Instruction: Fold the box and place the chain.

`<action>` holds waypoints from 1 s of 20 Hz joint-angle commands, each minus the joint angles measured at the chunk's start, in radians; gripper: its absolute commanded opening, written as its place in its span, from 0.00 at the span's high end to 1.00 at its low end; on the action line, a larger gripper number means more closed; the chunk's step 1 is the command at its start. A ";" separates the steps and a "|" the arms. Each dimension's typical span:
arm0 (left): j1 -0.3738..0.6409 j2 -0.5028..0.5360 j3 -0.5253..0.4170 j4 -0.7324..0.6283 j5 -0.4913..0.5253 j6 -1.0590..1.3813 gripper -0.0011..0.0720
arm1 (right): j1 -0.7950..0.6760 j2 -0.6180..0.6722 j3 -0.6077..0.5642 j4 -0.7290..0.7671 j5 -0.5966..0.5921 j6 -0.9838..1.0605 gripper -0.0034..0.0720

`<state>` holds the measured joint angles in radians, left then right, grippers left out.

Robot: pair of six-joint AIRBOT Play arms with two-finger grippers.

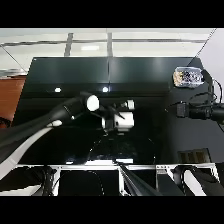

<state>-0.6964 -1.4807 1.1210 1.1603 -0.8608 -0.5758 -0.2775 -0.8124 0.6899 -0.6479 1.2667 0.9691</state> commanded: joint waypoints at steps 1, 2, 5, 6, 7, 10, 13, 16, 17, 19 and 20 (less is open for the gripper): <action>0.195 0.006 0.098 0.295 -0.068 -0.260 0.52 | -0.001 0.000 0.001 0.000 -0.035 0.015 0.94; 0.285 0.004 0.121 0.349 -0.061 -0.307 0.52 | -0.001 0.000 0.001 0.000 -0.040 0.026 0.94; 0.602 -0.037 0.203 0.368 0.026 -0.466 0.52 | -0.001 0.000 0.001 0.001 -0.049 0.030 0.94; 0.691 -0.071 0.244 0.363 0.047 -0.526 0.52 | 0.000 0.000 0.001 0.002 -0.057 0.030 0.94; 0.774 -0.121 0.308 0.341 0.043 -0.558 0.52 | 0.000 0.000 0.001 0.006 -0.064 0.030 0.94; 0.929 -0.298 0.537 0.203 -0.001 -0.558 0.51 | 0.000 0.000 0.001 0.032 -0.102 0.030 0.94; 0.986 -0.450 0.717 0.173 -0.005 -0.558 0.50 | -0.001 0.000 0.001 0.046 -0.151 0.030 0.94; 0.996 -0.552 0.807 0.174 -0.031 -0.558 0.50 | 0.000 0.000 0.001 0.048 -0.185 0.030 0.94; 0.996 -0.572 0.814 0.173 -0.037 -0.559 0.50 | 0.000 0.000 0.001 0.048 -0.189 0.030 0.94; 0.986 -0.589 0.817 0.175 -0.064 -0.559 0.19 | 0.001 0.000 0.001 0.049 -0.188 0.030 0.94; 0.977 -0.587 0.827 0.186 -0.079 -0.564 0.00 | 0.001 0.000 0.001 0.049 -0.188 0.030 0.94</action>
<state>0.2810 -2.0262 1.9064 1.3396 -0.9028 -1.1324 -0.2775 -0.8124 0.6899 -0.6018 1.0935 0.9993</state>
